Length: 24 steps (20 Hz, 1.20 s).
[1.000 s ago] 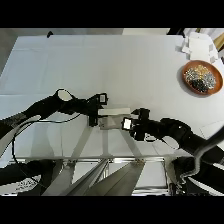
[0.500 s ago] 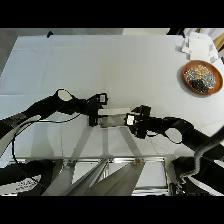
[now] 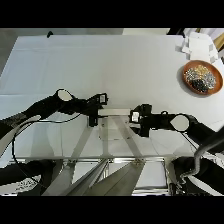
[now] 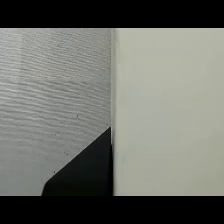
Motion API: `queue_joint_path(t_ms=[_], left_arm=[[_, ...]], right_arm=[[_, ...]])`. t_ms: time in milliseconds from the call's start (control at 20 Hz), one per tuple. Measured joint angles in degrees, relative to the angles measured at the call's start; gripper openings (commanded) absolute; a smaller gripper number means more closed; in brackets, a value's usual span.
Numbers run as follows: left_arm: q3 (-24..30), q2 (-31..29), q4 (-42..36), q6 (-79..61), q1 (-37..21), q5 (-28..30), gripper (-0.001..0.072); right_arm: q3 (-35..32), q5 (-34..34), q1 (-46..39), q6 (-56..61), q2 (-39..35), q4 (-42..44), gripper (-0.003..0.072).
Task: Fold the box and place the chain.
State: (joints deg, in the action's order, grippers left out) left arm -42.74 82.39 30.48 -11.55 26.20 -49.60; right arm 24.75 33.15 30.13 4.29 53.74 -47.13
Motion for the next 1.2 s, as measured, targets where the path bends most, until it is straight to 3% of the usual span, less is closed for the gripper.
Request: queue_joint_path(t_ms=[200,450,550,800,1200], left_arm=[[0.0,0.0,0.0,0.0,0.0,0.0,0.0010],[0.0,0.0,0.0,0.0,0.0,0.0,0.0010],[0.0,0.0,0.0,0.0,0.0,0.0,0.0010],[0.0,0.0,0.0,0.0,0.0,0.0,0.0010],[0.0,0.0,0.0,0.0,0.0,0.0,0.0010]], right_arm=[[-1.7,1.4,3.9,6.3,-3.2,-8.3,0.0691],[-5.9,-2.6,11.6,19.5,-8.1,-17.7,0.0689],[-6.9,-5.6,15.6,23.7,-8.5,-19.9,0.0650],[-7.8,-13.1,21.8,30.9,-5.9,-25.9,0.0651],[-8.0,-17.0,24.2,33.2,-2.1,-29.7,0.0650]])
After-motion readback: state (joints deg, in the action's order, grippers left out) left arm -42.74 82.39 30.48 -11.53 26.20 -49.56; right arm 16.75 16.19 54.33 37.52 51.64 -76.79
